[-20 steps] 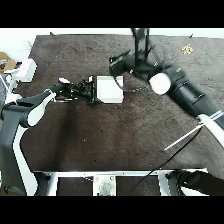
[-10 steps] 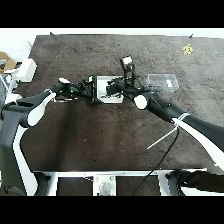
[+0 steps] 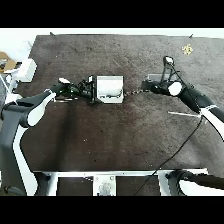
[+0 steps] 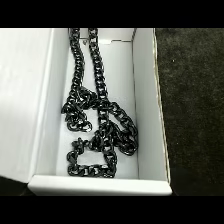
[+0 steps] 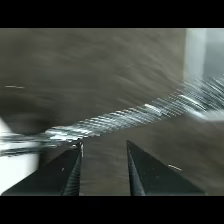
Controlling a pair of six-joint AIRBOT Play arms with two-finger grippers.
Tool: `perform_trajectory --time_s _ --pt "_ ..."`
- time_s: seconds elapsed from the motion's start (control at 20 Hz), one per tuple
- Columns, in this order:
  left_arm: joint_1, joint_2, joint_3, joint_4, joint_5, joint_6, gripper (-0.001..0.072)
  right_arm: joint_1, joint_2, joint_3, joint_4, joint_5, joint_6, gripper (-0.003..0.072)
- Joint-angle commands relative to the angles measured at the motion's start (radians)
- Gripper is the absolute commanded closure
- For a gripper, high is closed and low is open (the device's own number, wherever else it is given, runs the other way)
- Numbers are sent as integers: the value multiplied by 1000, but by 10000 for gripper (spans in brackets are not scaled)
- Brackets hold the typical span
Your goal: Fold the box and place the chain.
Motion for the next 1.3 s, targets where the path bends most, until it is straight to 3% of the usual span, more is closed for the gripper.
perform_trajectory --time_s 0.0,0.25,0.45,0.5,0.55,1.25 --pt "0 -1 0 0 0 0 484 -87 -92 -20 19 -19 72 368" --pt "0 -1 0 0 0 0 484 -46 -173 -19 97 -186 72 368" --pt "0 -1 0 0 0 0 483 -40 -182 -19 116 -255 72 370" --pt "0 -1 0 0 0 0 483 -40 -185 -19 116 -272 72 413" --pt "0 -1 0 0 0 0 483 -40 -190 -19 119 -289 72 547" --pt "0 0 0 0 0 0 483 -15 -222 -18 187 -293 75 511"
